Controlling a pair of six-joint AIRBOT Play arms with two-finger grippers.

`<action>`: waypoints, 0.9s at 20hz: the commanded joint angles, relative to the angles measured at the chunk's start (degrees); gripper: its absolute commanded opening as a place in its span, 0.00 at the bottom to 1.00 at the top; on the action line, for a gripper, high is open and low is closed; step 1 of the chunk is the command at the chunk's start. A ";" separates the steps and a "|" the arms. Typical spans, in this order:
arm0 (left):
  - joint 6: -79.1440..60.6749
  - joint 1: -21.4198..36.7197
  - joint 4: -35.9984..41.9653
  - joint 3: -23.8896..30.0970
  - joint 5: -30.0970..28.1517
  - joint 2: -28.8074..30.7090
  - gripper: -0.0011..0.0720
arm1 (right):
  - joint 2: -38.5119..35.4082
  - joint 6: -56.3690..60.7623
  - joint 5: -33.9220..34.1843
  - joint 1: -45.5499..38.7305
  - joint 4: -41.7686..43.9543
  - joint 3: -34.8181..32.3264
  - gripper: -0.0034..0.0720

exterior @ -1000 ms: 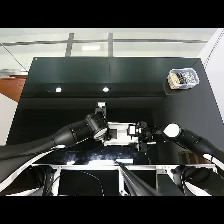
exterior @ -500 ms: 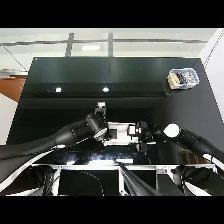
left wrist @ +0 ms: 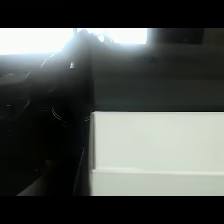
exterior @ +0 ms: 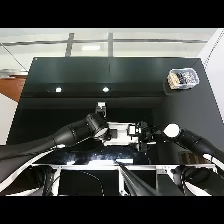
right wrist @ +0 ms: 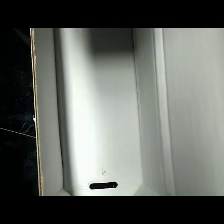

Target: Fold the box and place the chain.

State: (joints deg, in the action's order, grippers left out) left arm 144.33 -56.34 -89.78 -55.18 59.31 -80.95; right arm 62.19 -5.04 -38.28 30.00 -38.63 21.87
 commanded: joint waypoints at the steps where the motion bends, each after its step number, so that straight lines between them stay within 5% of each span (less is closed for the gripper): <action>1: -0.09 -0.07 -1.09 -1.09 1.92 0.02 0.41 | -0.02 0.00 -0.02 0.00 0.02 -0.02 0.68; 3: -0.09 -0.07 -1.33 -1.09 2.45 0.02 0.55 | -0.02 0.02 -0.02 0.00 0.02 -0.02 0.68; 7: -0.09 -0.07 -1.33 -1.07 1.99 -0.37 0.56 | -0.02 0.02 -0.02 0.00 0.02 -0.02 0.68; 8: -0.09 -0.07 -1.27 -1.09 1.88 -0.72 0.52 | -0.02 0.02 -0.02 0.00 0.02 -0.02 0.68; 10: -0.39 -0.11 -1.25 -1.09 1.90 -1.18 0.23 | -0.02 0.02 -0.02 0.00 0.02 -0.02 0.68; 12: -1.44 -0.11 -1.25 -1.27 1.25 -1.16 0.07 | -0.02 0.02 -0.02 0.00 0.02 -0.02 0.68; 18: -3.21 -0.07 -1.36 -1.31 3.04 -1.14 0.06 | -1.62 2.40 -0.74 -0.02 -4.37 0.24 0.74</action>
State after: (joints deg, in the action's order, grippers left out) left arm 142.02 -56.45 -90.98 -56.45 60.75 -82.04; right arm 61.56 -4.51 -38.46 30.00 -40.05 21.93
